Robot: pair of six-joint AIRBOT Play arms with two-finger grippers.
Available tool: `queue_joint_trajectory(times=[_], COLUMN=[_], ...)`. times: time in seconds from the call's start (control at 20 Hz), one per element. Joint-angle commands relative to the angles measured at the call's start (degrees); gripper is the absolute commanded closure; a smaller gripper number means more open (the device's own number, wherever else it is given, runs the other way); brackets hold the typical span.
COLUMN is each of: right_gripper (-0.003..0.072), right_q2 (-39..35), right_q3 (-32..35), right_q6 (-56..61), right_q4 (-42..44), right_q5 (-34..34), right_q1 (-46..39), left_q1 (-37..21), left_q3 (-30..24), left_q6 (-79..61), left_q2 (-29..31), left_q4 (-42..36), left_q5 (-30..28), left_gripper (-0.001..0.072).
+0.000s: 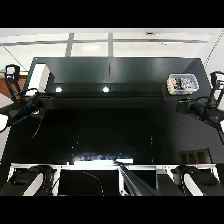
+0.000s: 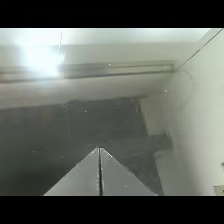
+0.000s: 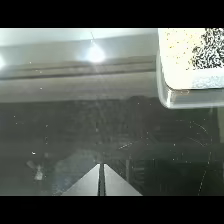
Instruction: Fold the box and place the chain.
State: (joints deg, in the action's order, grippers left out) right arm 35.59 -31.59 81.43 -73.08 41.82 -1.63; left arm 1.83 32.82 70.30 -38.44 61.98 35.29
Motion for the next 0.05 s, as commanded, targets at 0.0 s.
queue_joint_trajectory(times=[0.0], right_gripper=[0.0645], right_q2=[0.0], right_q3=[0.0], right_q6=[0.0], right_q4=[0.0], right_q5=[-0.1], right_q1=[0.0], left_q1=[0.0], left_q3=[0.0], left_q6=[0.0], left_q2=[0.1], left_q4=[0.1], left_q5=[-0.2], left_gripper=[0.0681])
